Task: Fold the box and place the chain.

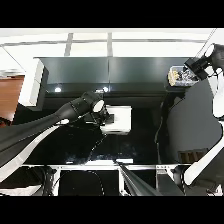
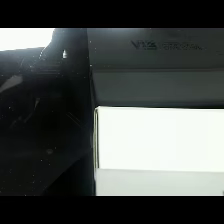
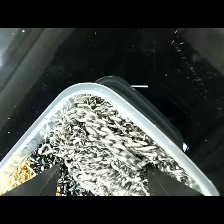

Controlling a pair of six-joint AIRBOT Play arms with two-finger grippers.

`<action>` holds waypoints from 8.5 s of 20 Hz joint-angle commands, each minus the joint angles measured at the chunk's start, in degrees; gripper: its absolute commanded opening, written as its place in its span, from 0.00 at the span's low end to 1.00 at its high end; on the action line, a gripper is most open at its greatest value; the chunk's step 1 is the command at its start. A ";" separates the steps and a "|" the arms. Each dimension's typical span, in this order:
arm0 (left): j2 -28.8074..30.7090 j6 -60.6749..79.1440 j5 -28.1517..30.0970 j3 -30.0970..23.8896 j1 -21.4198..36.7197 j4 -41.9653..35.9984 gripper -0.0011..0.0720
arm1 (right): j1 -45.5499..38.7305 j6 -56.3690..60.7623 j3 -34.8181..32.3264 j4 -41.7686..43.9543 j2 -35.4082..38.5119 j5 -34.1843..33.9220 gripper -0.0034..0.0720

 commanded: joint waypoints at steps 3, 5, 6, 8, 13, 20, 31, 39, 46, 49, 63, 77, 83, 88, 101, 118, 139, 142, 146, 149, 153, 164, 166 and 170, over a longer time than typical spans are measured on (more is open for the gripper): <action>0.02 0.00 0.04 0.00 0.04 0.00 0.05 | -0.13 -2.49 0.50 -0.09 -1.38 1.97 0.69; 0.02 0.00 0.00 0.00 0.15 -0.09 0.05 | -0.24 -5.16 0.52 0.00 -1.22 2.19 0.24; 0.02 0.00 -0.11 0.00 0.20 -0.07 0.05 | -0.22 -7.61 0.52 0.11 -0.79 2.34 0.06; 0.02 0.00 -0.04 0.00 0.20 -0.07 0.05 | -0.17 -10.60 0.52 -0.33 0.81 2.84 0.06; 0.02 -0.02 0.04 0.00 0.20 -0.20 0.05 | -0.17 -22.27 0.52 -0.74 12.24 2.84 0.06; 0.02 0.00 0.04 0.00 0.22 -0.15 0.05 | 1.38 -32.04 0.52 0.20 32.30 1.22 0.06; 0.02 0.00 0.04 0.00 0.20 -0.02 0.05 | 9.33 -36.79 -1.68 19.63 52.41 7.08 0.06; 0.02 0.00 -0.15 0.00 0.20 -0.02 0.05 | 20.52 -38.27 -1.68 30.82 55.84 15.37 0.06; 0.02 0.00 -0.13 0.00 0.20 -0.02 0.05 | 26.93 -38.27 -3.67 35.63 55.80 18.73 0.06; 0.02 0.02 -0.13 0.00 0.22 -0.02 0.05 | 27.32 -40.19 -8.94 42.25 55.80 19.54 0.06; 0.02 0.02 -0.15 0.00 0.22 0.00 0.05 | 33.27 -44.39 -31.06 47.87 55.78 13.55 0.06; 0.02 0.02 -0.15 0.00 0.22 0.00 0.05 | 39.10 -44.22 -64.22 46.97 54.80 -11.69 0.06; 0.02 0.04 -0.17 0.00 0.22 -0.02 0.05 | 32.65 -47.67 -64.00 44.24 56.15 -5.29 0.53; 0.02 0.02 -0.20 0.00 0.22 -0.02 0.05 | 22.25 -61.16 -70.44 37.16 64.41 -4.02 0.53; 0.02 0.02 -0.57 0.00 0.20 -0.07 0.05 | 31.12 -136.02 -90.99 52.06 59.12 -26.51 0.92; 0.02 0.02 -0.42 0.00 0.20 -0.04 0.05 | 31.01 -143.34 -83.69 56.17 45.92 -25.62 0.55; 0.02 0.02 -0.57 0.00 0.20 -0.20 0.05 | 31.01 -82.07 -57.35 52.26 72.72 -5.73 0.05; 0.02 0.02 -0.57 0.00 0.20 -0.22 0.05 | 31.01 -82.12 -54.27 60.50 72.72 -6.08 0.05; 0.02 0.02 -0.55 0.00 0.20 -0.20 0.05 | 31.01 -82.14 -53.75 67.80 72.72 -6.51 0.05; 0.02 0.02 -0.55 0.00 0.20 -0.20 0.05 | 31.01 -82.42 -53.72 71.73 72.72 -6.60 0.05; 0.02 0.04 -0.55 0.00 0.20 -0.20 0.05 | 30.73 -82.75 -53.57 70.40 72.72 -7.02 0.05; 0.02 0.04 -0.61 0.00 0.20 -0.17 0.05 | 16.44 -79.82 -53.27 70.40 72.81 4.28 0.06; 0.02 0.04 -0.61 0.00 0.20 -0.17 0.05 | 15.56 -78.84 -53.27 70.40 72.83 7.58 0.06; 0.02 0.04 -0.61 0.00 0.20 -0.17 0.05 | 15.76 -76.81 -53.27 70.69 72.83 11.10 0.06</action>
